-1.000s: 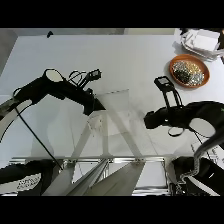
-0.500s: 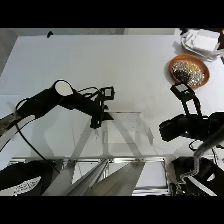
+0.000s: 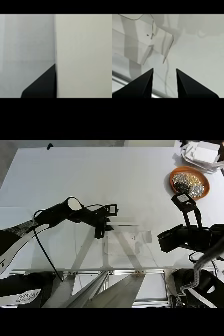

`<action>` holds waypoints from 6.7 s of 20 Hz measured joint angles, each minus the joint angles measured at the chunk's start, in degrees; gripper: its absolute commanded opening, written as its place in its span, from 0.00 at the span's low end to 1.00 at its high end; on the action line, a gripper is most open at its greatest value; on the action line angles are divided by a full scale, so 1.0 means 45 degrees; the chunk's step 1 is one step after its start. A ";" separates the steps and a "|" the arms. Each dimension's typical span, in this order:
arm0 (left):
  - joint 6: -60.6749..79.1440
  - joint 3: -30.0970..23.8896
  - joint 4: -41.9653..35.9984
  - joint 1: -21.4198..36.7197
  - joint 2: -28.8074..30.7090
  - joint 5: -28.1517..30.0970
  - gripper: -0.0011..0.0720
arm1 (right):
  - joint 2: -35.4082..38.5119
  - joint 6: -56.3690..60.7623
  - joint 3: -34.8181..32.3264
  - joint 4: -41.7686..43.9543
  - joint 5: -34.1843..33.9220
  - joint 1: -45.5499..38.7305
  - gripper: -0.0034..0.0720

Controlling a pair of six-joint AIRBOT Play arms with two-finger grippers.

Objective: Fold the box and place the chain.

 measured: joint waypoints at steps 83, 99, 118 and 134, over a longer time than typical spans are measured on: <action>0.2181 0.0617 0.0010 0.0005 -0.1064 0.0092 0.03 | 0.0573 -1.6247 -0.6411 0.2939 -0.6829 0.0656 1.00; 0.2181 0.0622 0.0010 0.0005 -0.1064 0.0092 0.03 | -0.0330 -1.6237 -0.8131 0.2968 -1.2065 0.2438 0.99; 0.2191 0.0617 0.0010 0.0005 -0.1064 0.0087 0.03 | -0.1773 -1.7913 -0.6392 0.5163 -1.0773 -0.0811 0.99; 0.2181 0.0617 0.0005 0.0000 -0.1064 0.0092 0.03 | -0.0777 -2.0186 -0.6829 0.5926 -0.8097 -0.2225 0.98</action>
